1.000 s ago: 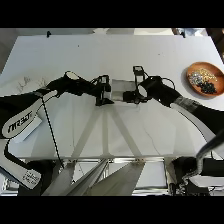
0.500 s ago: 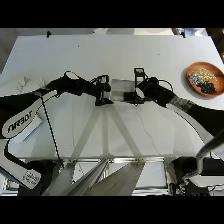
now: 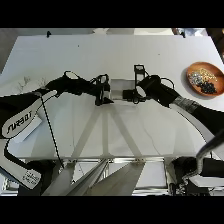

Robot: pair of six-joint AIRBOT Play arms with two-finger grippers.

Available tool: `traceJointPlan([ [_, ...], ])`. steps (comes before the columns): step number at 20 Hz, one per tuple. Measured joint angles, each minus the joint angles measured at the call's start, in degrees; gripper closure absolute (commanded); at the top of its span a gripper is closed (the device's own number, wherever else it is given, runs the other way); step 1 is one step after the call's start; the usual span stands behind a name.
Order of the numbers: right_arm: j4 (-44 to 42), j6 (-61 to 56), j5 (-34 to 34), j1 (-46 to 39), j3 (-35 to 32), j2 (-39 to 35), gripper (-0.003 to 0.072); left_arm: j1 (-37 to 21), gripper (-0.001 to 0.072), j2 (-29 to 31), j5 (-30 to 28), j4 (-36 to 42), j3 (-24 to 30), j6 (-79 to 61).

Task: Fold the box and place the chain.

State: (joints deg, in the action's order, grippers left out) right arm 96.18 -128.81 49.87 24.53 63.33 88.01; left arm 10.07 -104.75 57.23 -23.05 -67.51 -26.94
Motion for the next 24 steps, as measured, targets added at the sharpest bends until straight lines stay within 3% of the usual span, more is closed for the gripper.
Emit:
traceJointPlan([
  [3, 0.92, 0.20, 1.27, 0.02, 0.24, -0.42, 0.0345, 0.04, 0.0690, 0.00, 0.02, -0.02, 0.00, -0.04],
  [4, 1.31, 0.24, 1.73, 0.02, 0.24, -0.52, 0.0400, 0.04, 0.0690, -0.02, 0.04, -0.02, 0.00, -0.07],
  [6, 2.69, 0.26, 2.75, -0.02, 0.26, -0.55, 0.0666, 0.04, 0.0690, -0.02, 0.11, -0.04, 0.00, -0.02],
  [7, 3.26, 0.02, 3.21, -0.04, 0.26, -0.57, 0.0676, 0.04, 0.0690, -0.02, 0.15, 0.00, 0.00, 0.11],
  [12, 3.98, 0.28, 3.13, -0.02, 0.28, -0.44, 0.0675, 0.04, 0.0690, -0.02, 0.24, -0.04, 0.00, 0.09],
  [17, 4.37, 0.92, 2.14, -0.02, 0.28, -0.28, 0.0520, 0.04, 0.0690, -0.02, 0.31, -0.11, 0.00, -0.02],
  [24, 4.74, 2.71, -0.39, -0.02, 0.28, 0.90, 0.0494, 0.02, 0.0690, -0.02, 0.33, -0.07, 0.00, 0.07],
])
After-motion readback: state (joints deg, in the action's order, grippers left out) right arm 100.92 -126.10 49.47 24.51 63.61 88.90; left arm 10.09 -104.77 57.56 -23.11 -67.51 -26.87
